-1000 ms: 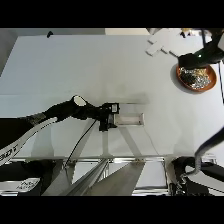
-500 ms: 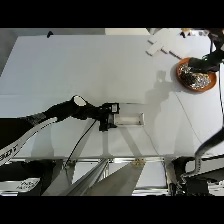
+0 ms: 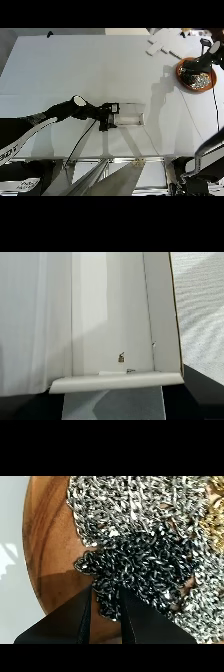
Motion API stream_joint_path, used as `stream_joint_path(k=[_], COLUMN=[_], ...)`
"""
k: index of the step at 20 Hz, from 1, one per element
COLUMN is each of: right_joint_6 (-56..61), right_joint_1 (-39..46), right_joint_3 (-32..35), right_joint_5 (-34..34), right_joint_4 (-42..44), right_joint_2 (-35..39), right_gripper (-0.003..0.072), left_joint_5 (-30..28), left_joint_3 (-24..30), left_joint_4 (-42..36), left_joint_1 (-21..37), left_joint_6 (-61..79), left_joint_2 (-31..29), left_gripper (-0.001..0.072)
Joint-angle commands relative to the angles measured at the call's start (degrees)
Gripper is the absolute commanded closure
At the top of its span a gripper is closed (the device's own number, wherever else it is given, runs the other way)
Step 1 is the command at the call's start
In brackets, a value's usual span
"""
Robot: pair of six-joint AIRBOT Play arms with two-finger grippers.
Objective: Fold the box and place the chain.
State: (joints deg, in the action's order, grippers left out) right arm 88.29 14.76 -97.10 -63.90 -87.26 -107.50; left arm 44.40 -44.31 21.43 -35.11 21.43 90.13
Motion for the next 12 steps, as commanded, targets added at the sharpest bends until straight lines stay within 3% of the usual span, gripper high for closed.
stream_joint_path(k=[1,6,8,12], right_joint_6=[0.94,1.68,1.62,-0.94], right_joint_1=[-0.04,-0.04,-0.04,-0.07], right_joint_3=[-0.28,-0.28,-0.28,-0.28], right_joint_5=[0.13,0.46,0.57,-0.37], right_joint_4=[-0.61,-0.55,-0.63,-0.61], right_joint_2=[-1.18,-2.67,-2.60,-0.04], right_gripper=[0.0488,0.0496,0.0642,0.0670], left_joint_5=[-0.02,0.00,0.00,0.00], left_joint_3=[0.02,0.02,0.02,0.02], left_joint_4=[0.00,0.00,0.00,0.00], left_joint_1=[0.00,0.00,0.00,0.00], left_joint_6=[0.00,0.00,0.00,0.00], left_joint_2=[-0.02,-0.02,-0.02,-0.02], left_gripper=[0.0374,0.0374,0.0374,0.0374])
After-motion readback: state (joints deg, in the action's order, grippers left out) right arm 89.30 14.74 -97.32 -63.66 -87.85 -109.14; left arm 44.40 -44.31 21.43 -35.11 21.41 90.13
